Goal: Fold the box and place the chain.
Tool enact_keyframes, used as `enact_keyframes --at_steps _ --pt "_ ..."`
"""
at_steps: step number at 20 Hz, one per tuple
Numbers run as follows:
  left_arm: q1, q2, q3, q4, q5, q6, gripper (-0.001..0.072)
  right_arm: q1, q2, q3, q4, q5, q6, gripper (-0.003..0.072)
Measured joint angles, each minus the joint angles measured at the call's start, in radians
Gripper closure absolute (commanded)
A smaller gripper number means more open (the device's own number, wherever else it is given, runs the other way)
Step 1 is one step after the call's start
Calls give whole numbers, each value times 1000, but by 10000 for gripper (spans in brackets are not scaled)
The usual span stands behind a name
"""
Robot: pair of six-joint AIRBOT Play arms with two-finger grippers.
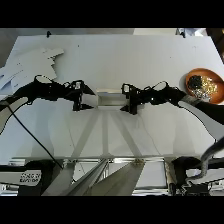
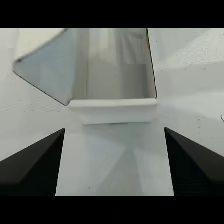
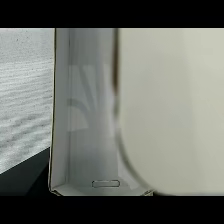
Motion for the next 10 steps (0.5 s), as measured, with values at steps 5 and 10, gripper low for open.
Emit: enact_keyframes --at_steps 5,10 --pt "7 -55 39 -54 -47 22 9 0 0 0 0 0 0 255" --pt "5 -76 64 -63 -84 13 9 0 0 0 0 0 0 255"
